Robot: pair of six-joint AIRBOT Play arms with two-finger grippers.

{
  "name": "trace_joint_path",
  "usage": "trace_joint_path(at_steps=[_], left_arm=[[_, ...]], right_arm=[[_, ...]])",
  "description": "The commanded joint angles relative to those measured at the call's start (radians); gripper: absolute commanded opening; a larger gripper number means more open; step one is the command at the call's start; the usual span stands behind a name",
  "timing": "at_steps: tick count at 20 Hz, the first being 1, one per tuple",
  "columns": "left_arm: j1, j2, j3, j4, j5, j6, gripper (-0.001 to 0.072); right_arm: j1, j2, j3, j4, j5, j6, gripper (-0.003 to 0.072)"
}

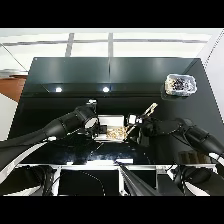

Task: Fold the box and place the chain.

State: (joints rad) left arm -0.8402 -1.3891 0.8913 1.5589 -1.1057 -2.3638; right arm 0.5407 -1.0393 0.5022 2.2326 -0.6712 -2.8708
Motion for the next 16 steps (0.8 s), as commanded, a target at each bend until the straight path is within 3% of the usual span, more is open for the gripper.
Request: trace_joint_path(at_steps=[1,16], left_arm=[[0.001,0.000,0.000,0.000,-0.003,0.000,0.0031],[0.001,0.000,0.000,0.000,-0.003,0.000,0.0031]], right_arm=[[0.047,-0.058,-0.002,0.045,0.084,-0.085,0.0703],[0.085,-0.125,-0.002,0.098,0.179,-0.085,0.0703]])
